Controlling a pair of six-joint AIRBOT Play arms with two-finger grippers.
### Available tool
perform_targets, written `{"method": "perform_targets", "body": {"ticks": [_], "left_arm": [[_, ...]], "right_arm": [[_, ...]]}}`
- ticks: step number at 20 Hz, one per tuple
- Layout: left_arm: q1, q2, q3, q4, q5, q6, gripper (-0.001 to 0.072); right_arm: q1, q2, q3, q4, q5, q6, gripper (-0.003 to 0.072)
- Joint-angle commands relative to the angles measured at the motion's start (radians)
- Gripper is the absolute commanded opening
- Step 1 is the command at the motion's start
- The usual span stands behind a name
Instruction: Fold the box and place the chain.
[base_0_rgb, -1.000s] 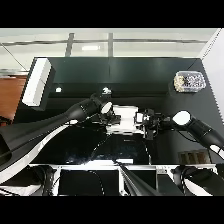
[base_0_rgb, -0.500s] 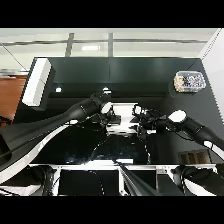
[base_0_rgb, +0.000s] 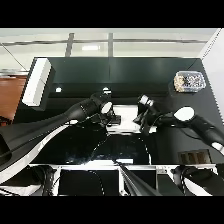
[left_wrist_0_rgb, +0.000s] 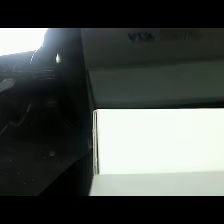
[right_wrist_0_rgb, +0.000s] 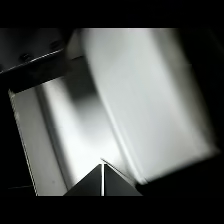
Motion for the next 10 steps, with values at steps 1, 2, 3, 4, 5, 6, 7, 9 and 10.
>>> {"method": "perform_targets", "body": {"ticks": [1, 2, 3, 4, 5, 6, 7, 9, 10], "left_arm": [[0.0, 0.0, 0.0, 0.002, 0.0, 0.001, 0.0026], [0.0, 0.0, 0.0, 0.002, 0.0, 0.001, 0.0026], [0.0, 0.0, 0.0, 0.002, 0.001, 0.001, 0.0026], [0.0, 0.0, 0.0, 0.002, 0.001, 0.001, 0.0026], [0.0, 0.0, 0.0, 0.002, 0.001, 0.001, 0.0026], [0.0, 0.0, 0.0, 0.002, 0.001, 0.001, 0.0026], [0.0, 0.0, 0.0, 0.002, 0.001, 0.001, 0.0026], [0.0, 0.0, 0.0, 0.002, 0.001, 0.001, 0.0026], [0.0, 0.0, 0.0, 0.002, 0.003, 0.001, 0.0026]], "right_arm": [[-0.184, 0.158, 0.057, -0.264, 0.113, 0.449, 0.0012], [-0.287, 0.197, 0.054, -0.317, 0.095, 0.561, 0.0012], [-0.391, 0.207, 0.048, -0.352, 0.082, 0.697, 0.0012], [-0.501, 0.201, 0.029, -0.359, 0.084, 0.828, 0.0012], [-0.591, 0.192, -0.003, -0.357, 0.101, 0.935, 0.0012], [-0.65, 0.178, -0.032, -0.356, 0.138, 0.986, 0.0012], [-0.684, 0.155, -0.061, -0.338, 0.196, 0.987, 0.0012], [-0.666, 0.081, -0.113, -0.245, 0.283, 0.889, 0.0011], [-0.626, 0.034, -0.128, -0.174, 0.304, 0.845, 0.0012]]}}
